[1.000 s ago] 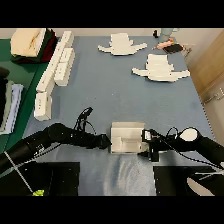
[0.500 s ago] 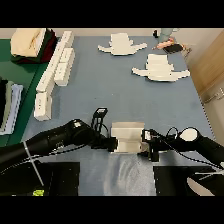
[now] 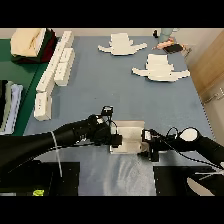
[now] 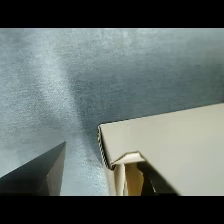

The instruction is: Fold the box.

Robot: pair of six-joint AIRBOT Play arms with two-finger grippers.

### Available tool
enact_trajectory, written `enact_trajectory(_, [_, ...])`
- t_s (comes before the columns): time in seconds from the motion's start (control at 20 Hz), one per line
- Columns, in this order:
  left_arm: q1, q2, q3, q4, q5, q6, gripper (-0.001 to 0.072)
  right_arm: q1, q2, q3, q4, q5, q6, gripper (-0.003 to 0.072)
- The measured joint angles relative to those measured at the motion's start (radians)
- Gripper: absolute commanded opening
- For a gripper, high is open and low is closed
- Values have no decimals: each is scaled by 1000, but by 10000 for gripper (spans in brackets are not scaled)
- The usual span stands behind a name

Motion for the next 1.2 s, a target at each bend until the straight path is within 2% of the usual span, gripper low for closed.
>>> enact_trajectory(0.2, [-20, -66, 67, 35, -56, -79, 518, 0, 0, 0, 0, 0, 0, 511])
enact_trajectory(0.25, [-31, -80, 82, 48, -65, -106, 432, 0, 0, 0, 0, 0, 0, 512])
enact_trajectory(0.35, [-56, -105, 105, 82, -79, -168, 411, 0, 0, 0, 0, 0, 0, 511])
enact_trajectory(0.4, [-67, -115, 111, 96, -89, -193, 351, 0, 0, 0, 0, 0, 0, 512])
enact_trajectory(0.45, [-78, -123, 117, 105, -92, -215, 141, 0, 0, 0, 0, 0, 0, 511])
enact_trajectory(0.5, [-88, -128, 119, 114, -92, -229, 18, 0, 0, 0, 0, 0, 0, 512])
enact_trajectory(0.8, [-119, -144, 127, 155, -115, -290, 18, 0, 0, 0, 0, 0, -1, 512])
enact_trajectory(0.85, [-120, -144, 127, 156, -116, -295, 34, 0, 0, 0, 0, 0, -1, 512])
enact_trajectory(0.9, [-121, -147, 128, 157, -117, -298, 326, 0, 0, 0, 0, 0, -1, 512])
enact_trajectory(0.95, [-125, -147, 129, 159, -128, -300, 651, 0, 0, 0, -1, 0, -1, 512])
enact_trajectory(1.0, [-125, -147, 130, 166, -156, -296, 686, 0, 0, 0, 0, 0, -1, 511])
enact_trajectory(1.1, [-123, -147, 139, 167, -184, -287, 685, 0, 0, 0, -1, 0, 0, 512])
enact_trajectory(1.2, [-123, -146, 158, 155, -146, -281, 686, -2, 2, 0, -4, 0, 0, 512])
